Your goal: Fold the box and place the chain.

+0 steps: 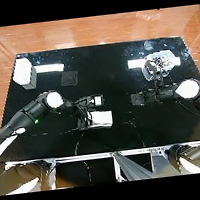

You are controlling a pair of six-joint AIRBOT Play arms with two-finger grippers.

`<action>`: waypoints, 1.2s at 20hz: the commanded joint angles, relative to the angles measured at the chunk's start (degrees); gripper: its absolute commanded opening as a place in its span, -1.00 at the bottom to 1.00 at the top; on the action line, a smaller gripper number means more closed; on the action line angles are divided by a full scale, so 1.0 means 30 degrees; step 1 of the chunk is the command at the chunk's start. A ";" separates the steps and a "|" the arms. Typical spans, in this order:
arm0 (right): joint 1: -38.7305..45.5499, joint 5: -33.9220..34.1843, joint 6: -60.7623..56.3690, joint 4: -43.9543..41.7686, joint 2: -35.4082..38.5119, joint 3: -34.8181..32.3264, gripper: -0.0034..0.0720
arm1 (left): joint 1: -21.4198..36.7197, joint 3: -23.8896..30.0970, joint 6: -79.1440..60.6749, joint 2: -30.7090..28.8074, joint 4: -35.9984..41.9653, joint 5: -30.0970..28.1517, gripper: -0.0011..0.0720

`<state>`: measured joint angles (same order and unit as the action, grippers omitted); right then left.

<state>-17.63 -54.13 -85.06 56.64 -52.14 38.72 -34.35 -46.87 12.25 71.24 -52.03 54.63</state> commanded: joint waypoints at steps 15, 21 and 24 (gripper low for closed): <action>0.0000 0.0117 -0.0007 0.0000 0.0022 -0.0102 -0.85 | -0.0036 0.0007 0.0073 0.0954 -0.0503 -0.0044 0.73; 0.0000 0.0117 -0.0007 0.0000 0.0022 -0.0102 -0.85 | -0.0029 -0.0095 0.2484 0.0772 -0.1792 0.0146 -0.27; 0.0000 0.0124 -0.0007 0.0000 0.0022 -0.0102 -0.85 | 0.0393 -0.0867 0.5858 0.0036 -0.4131 0.0962 -0.63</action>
<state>-17.63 -53.78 -85.06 56.66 -52.12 38.44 -34.04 -47.94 21.04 72.84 -59.11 56.14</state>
